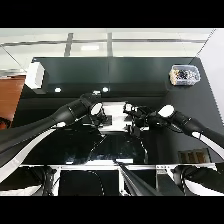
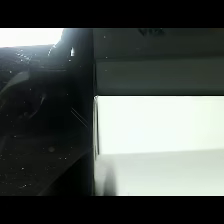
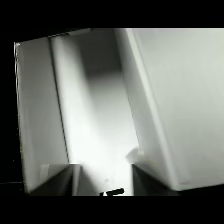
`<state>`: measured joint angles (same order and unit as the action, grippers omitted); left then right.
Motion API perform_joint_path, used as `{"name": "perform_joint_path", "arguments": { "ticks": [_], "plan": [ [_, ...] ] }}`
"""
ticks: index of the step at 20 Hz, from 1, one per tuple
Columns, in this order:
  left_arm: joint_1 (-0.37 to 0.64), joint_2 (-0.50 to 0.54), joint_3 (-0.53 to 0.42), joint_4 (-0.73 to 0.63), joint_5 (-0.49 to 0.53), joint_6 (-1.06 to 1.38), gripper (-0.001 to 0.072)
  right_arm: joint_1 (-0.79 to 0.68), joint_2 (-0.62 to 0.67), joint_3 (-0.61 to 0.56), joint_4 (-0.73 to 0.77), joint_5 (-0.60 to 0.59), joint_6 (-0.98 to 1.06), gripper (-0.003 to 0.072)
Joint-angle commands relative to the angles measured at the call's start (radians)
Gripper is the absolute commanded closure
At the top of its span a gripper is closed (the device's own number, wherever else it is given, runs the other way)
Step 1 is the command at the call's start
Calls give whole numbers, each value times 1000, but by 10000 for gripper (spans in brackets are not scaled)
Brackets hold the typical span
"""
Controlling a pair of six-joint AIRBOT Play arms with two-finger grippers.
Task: Fold the box and place the chain.
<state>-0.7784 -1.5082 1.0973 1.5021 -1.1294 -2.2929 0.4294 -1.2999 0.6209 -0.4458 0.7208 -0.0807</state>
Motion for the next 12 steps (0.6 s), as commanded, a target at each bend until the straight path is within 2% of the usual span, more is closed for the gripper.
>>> {"name": "perform_joint_path", "arguments": {
  "ticks": [1, 2, 3, 6, 9, 10, 12],
  "plan": [
    [0, 0, 1, -1, 2, 0, 687, -2, 1, 0, -10, 24, 60, 486],
    [0, 0, 1, 0, 2, 0, 687, -6, 12, 1, -34, 35, 109, 559],
    [0, 0, 1, 0, 2, 0, 687, -17, 35, 6, -77, 62, 203, 672],
    [0, 0, 1, 0, 2, 0, 687, -132, 163, 62, -334, 195, 663, 671],
    [0, 0, 1, 0, 2, 0, 687, -382, 261, 99, -609, 297, 1127, 671],
    [0, 0, 1, 0, 2, 0, 687, -479, 257, 89, -638, 304, 1229, 671],
    [0, 0, 1, 0, 3, 0, 687, -659, 225, 34, -518, 304, 1318, 671]
  ]
}}
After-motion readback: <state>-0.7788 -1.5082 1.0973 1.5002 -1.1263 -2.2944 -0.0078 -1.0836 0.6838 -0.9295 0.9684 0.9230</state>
